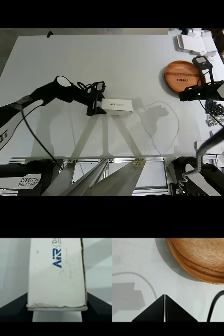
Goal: Fold the box and place the chain.
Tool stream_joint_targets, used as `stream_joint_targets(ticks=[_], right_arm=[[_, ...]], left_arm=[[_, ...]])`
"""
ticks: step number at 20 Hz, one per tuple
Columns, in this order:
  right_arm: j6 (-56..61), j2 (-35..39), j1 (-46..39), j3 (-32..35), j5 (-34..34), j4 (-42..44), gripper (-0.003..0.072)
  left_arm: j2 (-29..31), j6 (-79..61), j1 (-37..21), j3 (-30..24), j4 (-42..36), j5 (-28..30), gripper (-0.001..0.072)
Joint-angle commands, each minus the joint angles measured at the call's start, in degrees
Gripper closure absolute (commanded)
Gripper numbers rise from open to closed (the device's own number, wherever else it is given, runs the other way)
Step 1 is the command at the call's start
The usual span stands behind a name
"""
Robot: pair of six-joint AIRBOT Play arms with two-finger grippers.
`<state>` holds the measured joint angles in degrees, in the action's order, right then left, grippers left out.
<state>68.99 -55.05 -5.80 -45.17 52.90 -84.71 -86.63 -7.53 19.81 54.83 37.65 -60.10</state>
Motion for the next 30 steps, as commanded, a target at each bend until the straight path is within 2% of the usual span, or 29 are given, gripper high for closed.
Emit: stream_joint_targets(ticks=[1,5,7,10,11,12,14,17,19,22,25,27,28,30], right_arm=[[0.2,0.0,0.0,0.0,0.0,-0.3,0.0670],[0.2,0.0,0.0,-0.1,0.1,1.0,0.0670],[0.2,0.0,0.0,0.0,0.1,1.2,0.0670],[0.2,0.0,0.0,-0.1,0.1,1.2,0.0670],[0.2,0.0,0.0,-0.1,0.1,1.2,0.0670],[0.2,0.0,0.0,-0.1,0.1,1.2,0.0670],[0.2,0.0,0.0,-0.1,0.1,1.2,0.0670],[0.2,0.0,0.0,-0.1,0.1,1.2,0.0670],[0.2,0.0,0.0,-0.1,0.1,1.2,0.0670],[0.2,0.0,0.0,-0.1,0.0,1.2,0.0670],[0.2,0.0,0.0,-0.1,0.0,1.2,0.0670],[0.2,0.0,0.0,-0.1,0.0,1.2,0.0670],[0.2,0.0,0.0,-0.1,0.0,1.2,0.0670],[0.2,0.0,0.0,-0.1,0.0,1.2,0.0670]], left_arm=[[10.9,18.8,-2.5,0.1,18.5,0.1,0.0700],[22.3,36.8,-10.1,0.1,38.9,0.4,0.0700],[25.4,43.7,-15.9,0.1,44.2,1.8,0.0700],[26.3,54.6,-26.2,0.0,43.6,6.1,0.0701],[26.2,59.0,-29.7,0.0,41.3,8.8,0.0702],[26.1,61.0,-32.8,-0.1,37.0,12.1,0.0703],[26.4,62.0,-37.6,-2.4,26.0,22.7,0.0705],[27.1,62.1,-37.7,-9.7,17.9,37.9,0.0706],[26.6,61.7,-36.2,-15.8,17.9,41.5,0.0704],[24.4,61.5,-35.5,-21.9,19.4,42.7,0.0701],[20.2,61.5,-35.6,-22.4,20.9,40.8,0.0687],[17.6,61.5,-35.6,-22.4,21.2,40.8,0.0617],[16.5,61.5,-35.6,-22.4,22.1,40.7,0.0552],[15.3,61.5,-35.6,-22.4,24.7,40.4,0.0468]])
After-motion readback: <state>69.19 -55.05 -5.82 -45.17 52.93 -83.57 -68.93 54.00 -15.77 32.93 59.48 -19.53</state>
